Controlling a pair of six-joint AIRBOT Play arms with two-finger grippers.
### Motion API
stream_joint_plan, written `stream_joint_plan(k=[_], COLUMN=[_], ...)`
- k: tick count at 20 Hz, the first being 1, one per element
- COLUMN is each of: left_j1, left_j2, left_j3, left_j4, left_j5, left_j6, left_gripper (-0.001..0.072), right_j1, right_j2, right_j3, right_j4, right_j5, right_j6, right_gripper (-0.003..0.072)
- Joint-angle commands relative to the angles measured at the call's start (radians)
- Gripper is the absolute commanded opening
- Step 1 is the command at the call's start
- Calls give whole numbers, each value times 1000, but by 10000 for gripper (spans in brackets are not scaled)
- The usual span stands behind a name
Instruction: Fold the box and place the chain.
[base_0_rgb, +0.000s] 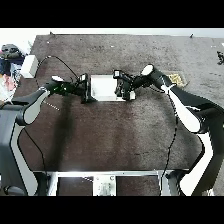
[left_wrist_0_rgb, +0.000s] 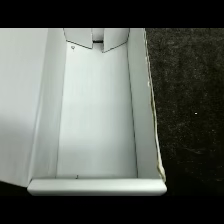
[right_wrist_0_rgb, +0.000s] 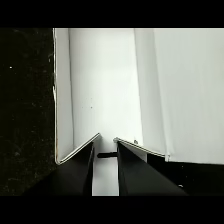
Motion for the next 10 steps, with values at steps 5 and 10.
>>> stream_joint_plan(k=[5,10], left_j1=[-1,-1], left_j2=[0,0], left_j3=[1,1], left_j4=[0,0], left_j5=[0,0], left_j6=[0,0], left_gripper=[351,351], right_j1=[1,1], right_j2=[-5,-13], right_j3=[1,1], right_j4=[66,66], right_j5=[-29,-24], right_j6=[-60,-59], right_gripper=[182,187])
